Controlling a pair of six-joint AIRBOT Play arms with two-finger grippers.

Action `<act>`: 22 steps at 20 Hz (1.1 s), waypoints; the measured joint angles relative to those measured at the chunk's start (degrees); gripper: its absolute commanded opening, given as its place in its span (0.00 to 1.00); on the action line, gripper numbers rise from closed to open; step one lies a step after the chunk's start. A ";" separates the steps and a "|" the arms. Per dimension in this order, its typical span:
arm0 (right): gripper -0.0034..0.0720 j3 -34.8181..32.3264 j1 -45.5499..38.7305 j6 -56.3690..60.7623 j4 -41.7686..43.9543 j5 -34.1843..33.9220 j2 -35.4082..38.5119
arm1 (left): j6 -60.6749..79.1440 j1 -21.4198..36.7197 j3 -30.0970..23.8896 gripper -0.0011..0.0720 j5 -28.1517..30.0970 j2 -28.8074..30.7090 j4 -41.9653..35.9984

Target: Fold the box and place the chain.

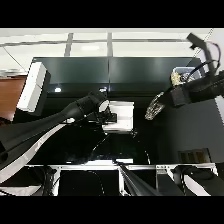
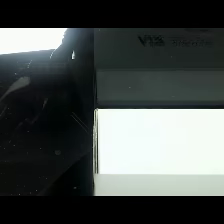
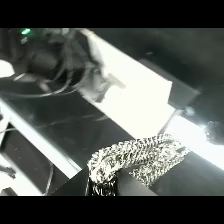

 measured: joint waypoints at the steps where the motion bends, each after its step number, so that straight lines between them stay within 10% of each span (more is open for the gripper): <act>1: 0.05 -0.81 1.29 -0.15 0.50 -0.90 0.00 | 0.02 0.00 0.00 0.06 0.00 0.00 -0.02; 13: 0.05 -3.52 14.51 0.35 6.54 -19.39 -6.14 | 0.00 0.00 0.00 0.06 0.00 0.00 0.00; 22: 0.05 -7.06 15.89 2.51 0.00 -20.74 -15.08 | 0.00 0.00 0.00 0.06 0.00 0.02 0.00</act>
